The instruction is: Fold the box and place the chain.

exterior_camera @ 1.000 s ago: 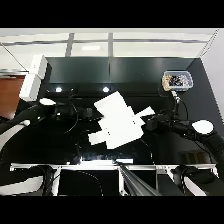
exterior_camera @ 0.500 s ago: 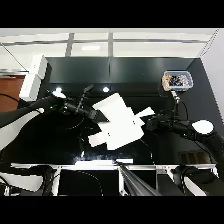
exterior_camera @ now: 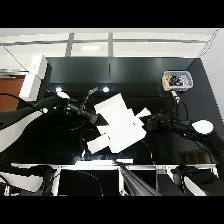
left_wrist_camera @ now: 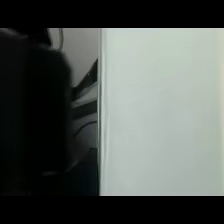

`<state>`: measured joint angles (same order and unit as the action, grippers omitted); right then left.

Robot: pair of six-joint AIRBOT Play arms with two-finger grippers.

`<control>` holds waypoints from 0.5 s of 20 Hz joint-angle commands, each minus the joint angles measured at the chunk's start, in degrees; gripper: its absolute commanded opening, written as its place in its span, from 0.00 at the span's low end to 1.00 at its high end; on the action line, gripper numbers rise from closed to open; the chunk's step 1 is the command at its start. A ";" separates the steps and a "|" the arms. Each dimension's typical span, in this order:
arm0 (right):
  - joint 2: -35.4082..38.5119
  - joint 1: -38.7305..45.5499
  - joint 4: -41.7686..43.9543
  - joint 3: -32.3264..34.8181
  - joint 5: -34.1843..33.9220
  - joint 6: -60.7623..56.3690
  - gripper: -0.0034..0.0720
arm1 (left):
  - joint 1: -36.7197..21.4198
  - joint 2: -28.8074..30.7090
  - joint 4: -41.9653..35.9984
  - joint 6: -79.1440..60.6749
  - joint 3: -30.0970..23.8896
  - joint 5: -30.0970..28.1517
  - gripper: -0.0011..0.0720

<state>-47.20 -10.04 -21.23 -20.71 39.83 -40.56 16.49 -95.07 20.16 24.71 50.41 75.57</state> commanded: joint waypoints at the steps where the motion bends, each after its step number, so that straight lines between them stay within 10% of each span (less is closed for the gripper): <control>1: 0.04 4.33 -2.05 -1.77 6.19 -2.43 0.95 | 0.09 0.04 1.97 -0.79 0.48 1.33 0.05; 6: 0.04 21.55 -19.82 -15.98 25.83 -3.78 0.95 | 1.46 4.90 11.74 -0.76 2.89 -3.78 0.04; 10: 0.11 24.76 -22.71 -20.92 19.45 -3.78 0.95 | 10.10 15.82 26.21 -5.09 -0.50 -22.05 0.04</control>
<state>-47.11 11.29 -39.51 -37.74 59.70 -43.99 21.71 -85.49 35.59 22.83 51.68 66.48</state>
